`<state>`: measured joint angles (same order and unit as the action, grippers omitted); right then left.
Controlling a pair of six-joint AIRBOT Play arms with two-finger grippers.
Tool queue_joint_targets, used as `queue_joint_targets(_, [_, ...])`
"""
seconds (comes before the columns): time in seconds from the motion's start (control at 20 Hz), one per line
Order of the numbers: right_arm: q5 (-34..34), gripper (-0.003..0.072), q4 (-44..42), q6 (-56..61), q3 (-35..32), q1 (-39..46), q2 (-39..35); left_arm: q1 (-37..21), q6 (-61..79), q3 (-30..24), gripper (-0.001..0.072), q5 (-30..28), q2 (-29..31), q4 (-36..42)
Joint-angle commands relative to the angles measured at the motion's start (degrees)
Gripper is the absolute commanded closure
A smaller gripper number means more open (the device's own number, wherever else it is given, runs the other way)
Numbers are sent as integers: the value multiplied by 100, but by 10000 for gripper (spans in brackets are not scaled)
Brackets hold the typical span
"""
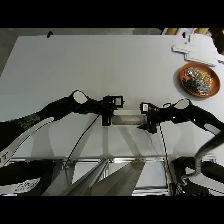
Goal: Fold the box and place the chain.
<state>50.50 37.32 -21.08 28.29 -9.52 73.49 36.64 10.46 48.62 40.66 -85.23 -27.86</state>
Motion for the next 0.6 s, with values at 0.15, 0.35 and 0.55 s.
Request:
queue_joint_targets(0.15, [2, 279, -2, 2, -2, -4, -4, -15, 2, -2, 601, 28, 20, -4])
queue_joint_targets(0.35, [2, 279, -2, 2, -2, -4, -4, -195, -85, -2, 119, 197, 299, -9])
queue_joint_targets(0.55, [2, 279, -2, 2, -2, -4, -4, -651, -625, -2, 137, 970, 734, -686])
